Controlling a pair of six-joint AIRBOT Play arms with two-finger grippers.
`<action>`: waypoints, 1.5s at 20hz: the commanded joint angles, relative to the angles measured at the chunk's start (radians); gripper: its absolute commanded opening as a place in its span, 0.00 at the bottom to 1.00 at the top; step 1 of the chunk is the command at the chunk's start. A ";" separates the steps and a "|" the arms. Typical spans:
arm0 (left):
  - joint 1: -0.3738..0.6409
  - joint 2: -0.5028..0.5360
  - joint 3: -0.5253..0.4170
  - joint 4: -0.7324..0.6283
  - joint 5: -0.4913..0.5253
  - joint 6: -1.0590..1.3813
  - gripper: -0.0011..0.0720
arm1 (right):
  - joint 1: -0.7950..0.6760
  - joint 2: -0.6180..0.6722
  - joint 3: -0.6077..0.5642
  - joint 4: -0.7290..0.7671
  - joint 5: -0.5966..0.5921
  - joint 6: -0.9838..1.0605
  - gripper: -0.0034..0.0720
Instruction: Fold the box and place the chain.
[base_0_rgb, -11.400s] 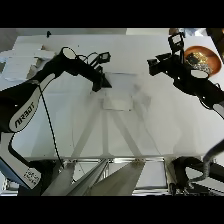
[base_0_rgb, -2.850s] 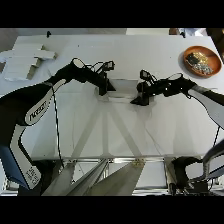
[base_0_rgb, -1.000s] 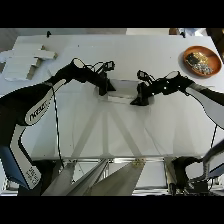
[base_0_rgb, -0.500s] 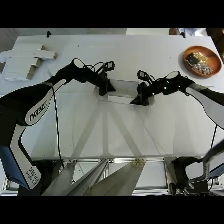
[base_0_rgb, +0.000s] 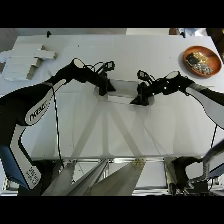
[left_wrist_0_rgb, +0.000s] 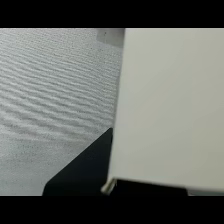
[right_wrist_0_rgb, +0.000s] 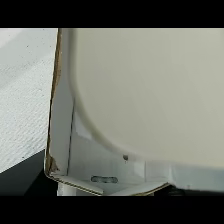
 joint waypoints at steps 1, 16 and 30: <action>0.001 0.000 0.000 0.000 0.000 0.000 0.04 | 0.001 0.000 0.000 0.000 0.000 0.000 0.65; 0.003 0.000 0.000 0.000 -0.004 0.000 0.29 | 0.001 0.000 0.000 0.000 0.000 0.000 0.65; 0.004 0.156 0.001 0.362 -0.052 -0.080 0.65 | 0.001 0.000 0.000 0.000 0.000 0.000 0.65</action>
